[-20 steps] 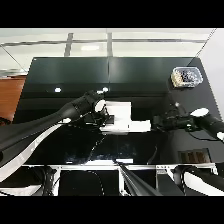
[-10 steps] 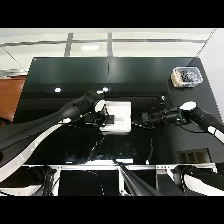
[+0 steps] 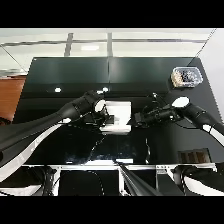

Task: Fold the box and place the chain.

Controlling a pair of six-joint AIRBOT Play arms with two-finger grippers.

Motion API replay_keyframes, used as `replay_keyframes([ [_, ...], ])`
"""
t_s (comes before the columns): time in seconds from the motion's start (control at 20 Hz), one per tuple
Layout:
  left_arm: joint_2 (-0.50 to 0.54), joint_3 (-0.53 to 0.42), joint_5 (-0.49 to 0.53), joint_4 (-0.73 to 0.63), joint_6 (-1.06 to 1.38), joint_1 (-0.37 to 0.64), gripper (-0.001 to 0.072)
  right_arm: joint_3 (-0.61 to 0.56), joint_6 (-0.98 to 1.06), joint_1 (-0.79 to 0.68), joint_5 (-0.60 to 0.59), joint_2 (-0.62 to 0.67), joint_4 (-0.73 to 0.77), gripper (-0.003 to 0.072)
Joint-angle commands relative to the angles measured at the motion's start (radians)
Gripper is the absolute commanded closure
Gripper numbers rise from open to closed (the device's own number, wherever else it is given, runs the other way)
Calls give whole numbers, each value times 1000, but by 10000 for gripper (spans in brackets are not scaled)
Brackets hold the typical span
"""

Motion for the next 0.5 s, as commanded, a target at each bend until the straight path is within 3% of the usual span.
replay_keyframes([
  [0.0, -1, 0, 0, 0, 1, 0, 678, 68, 236, 108, -84, 0, -202, 322],
  [0.45, -1, 0, 0, 0, 1, 0, 679, 219, 801, 334, -85, -44, -758, 322],
])
